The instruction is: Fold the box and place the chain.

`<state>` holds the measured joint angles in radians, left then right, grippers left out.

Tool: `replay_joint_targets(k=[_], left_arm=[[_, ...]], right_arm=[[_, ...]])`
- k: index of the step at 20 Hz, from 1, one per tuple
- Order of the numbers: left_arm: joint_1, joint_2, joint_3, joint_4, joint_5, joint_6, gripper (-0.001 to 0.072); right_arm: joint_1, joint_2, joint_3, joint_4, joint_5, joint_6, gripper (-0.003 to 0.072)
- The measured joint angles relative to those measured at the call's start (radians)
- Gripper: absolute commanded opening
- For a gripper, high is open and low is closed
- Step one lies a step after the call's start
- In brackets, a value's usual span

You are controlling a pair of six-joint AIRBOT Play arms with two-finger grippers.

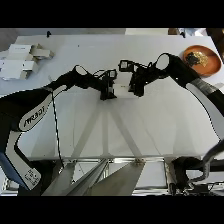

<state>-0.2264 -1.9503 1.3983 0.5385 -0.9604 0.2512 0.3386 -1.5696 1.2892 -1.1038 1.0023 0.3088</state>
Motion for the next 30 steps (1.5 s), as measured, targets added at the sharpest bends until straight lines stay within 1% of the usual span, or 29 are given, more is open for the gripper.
replay_joint_targets(k=[2,4,5,11,12,20,21,22,23,24,29,30], left_arm=[[0.000,0.000,0.000,-0.001,0.002,0.000,0.0281],[0.000,0.000,0.000,-0.001,0.002,0.000,0.0281],[0.001,0.000,0.000,-0.001,0.003,0.000,0.0281],[0.001,0.000,0.000,0.000,0.000,0.004,0.0281],[0.001,0.000,0.000,0.000,-0.001,0.004,0.0281],[0.001,0.000,0.000,0.000,-0.002,0.002,0.0281],[0.001,0.000,0.000,0.000,-0.002,0.002,0.0281],[0.001,0.000,0.000,0.000,-0.002,0.002,0.0281],[0.001,0.000,0.000,0.000,-0.002,0.003,0.0281],[0.001,0.000,0.000,0.001,-0.002,0.004,0.0281],[0.000,0.000,0.000,0.002,-0.010,0.006,0.0281],[0.000,0.000,0.000,0.002,-0.009,0.005,0.0281]], right_arm=[[0.000,0.000,-0.001,0.000,-0.012,0.000,0.0247],[0.001,0.001,-0.001,-0.002,-0.018,-0.001,0.0193],[0.003,0.003,-0.001,-0.003,-0.022,-0.001,0.0184],[0.015,0.025,-0.002,0.000,-0.050,-0.002,0.0182],[0.016,0.025,-0.002,0.000,-0.051,-0.002,0.0167],[0.029,0.001,-0.035,0.003,-0.052,-0.001,0.0162],[0.031,-0.001,-0.037,0.004,-0.052,-0.001,0.0171],[0.033,-0.002,-0.039,0.003,-0.051,-0.001,0.0243],[0.034,-0.003,-0.041,0.005,-0.047,0.002,0.0363],[0.035,-0.004,-0.042,0.003,-0.036,0.003,0.0385],[0.037,0.036,-0.043,0.003,-0.038,0.006,0.0383],[0.037,0.050,-0.043,0.002,-0.042,0.008,0.0372]])
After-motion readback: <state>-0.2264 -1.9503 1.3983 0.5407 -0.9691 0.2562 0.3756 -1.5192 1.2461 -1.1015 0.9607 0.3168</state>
